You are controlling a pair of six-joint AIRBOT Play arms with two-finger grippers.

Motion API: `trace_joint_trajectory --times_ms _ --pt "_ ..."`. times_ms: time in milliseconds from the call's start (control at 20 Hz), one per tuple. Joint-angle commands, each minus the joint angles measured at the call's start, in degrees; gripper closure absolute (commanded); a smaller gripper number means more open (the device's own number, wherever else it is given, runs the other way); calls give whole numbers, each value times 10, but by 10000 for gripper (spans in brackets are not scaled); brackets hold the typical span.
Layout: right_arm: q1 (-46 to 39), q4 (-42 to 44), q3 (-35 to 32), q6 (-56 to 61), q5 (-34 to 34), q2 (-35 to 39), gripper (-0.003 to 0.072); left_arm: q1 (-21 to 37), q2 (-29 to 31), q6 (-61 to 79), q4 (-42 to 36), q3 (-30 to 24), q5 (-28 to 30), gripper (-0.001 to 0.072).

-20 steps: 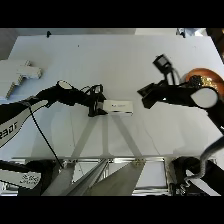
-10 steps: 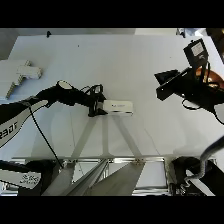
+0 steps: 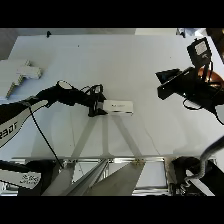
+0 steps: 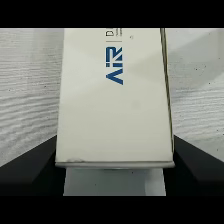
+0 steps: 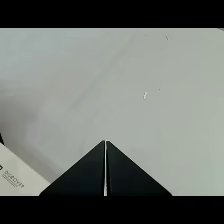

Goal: Fold the box and place the chain.

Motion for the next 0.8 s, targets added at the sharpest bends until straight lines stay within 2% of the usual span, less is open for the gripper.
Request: trace_joint_trajectory --times_ms 0,200,450,750 --pt "0 -1 1 1 0 1 671 0 9 1 -2 0 -6 699" --pt "0 -1 1 1 0 0 671 0 36 -14 -2 0 -26 702" --pt "0 -1 1 1 0 1 671 1 69 -16 -5 0 -20 710" --pt "0 -1 1 1 0 1 671 29 113 -129 -19 0 69 709"
